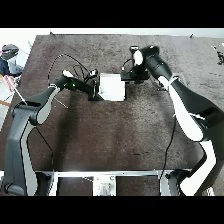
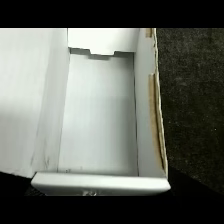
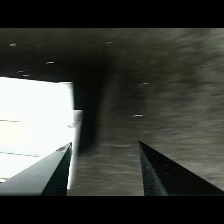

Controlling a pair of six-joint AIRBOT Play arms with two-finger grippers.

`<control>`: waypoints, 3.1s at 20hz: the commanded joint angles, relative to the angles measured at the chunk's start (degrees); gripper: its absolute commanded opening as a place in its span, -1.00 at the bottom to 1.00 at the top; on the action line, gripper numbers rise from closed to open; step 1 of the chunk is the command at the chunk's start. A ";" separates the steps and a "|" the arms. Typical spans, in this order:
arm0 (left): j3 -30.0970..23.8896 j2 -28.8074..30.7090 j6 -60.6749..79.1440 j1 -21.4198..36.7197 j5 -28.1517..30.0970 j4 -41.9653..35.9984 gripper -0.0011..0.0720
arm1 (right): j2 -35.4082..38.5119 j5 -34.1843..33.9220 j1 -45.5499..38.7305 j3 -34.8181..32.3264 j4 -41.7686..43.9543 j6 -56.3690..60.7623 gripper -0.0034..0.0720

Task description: Fold the box and place the chain.

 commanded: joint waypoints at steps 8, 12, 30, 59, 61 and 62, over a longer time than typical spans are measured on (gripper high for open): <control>0.02 0.04 0.00 0.02 0.39 -0.04 0.50 | 2.86 -0.09 -21.57 -0.13 -0.13 -9.11 -0.43; 0.02 0.04 0.00 0.02 0.39 -0.04 0.50 | -1.44 -1.01 -24.76 -0.13 2.86 -13.62 -0.43; 0.02 0.04 0.00 0.02 0.39 -0.04 0.50 | -9.25 -5.01 -24.72 0.07 4.70 -15.06 -0.84; 0.02 0.04 0.00 0.02 0.42 -0.04 0.50 | 36.09 -45.29 -6.05 0.04 -0.59 -26.64 -0.88; 0.02 0.04 0.00 0.02 0.42 -0.04 0.50 | 36.02 -45.33 -3.91 0.04 0.46 -26.67 -0.89; 0.02 0.04 0.00 0.02 0.42 -0.04 0.50 | 35.93 -45.33 -2.84 0.04 0.44 -26.67 -0.88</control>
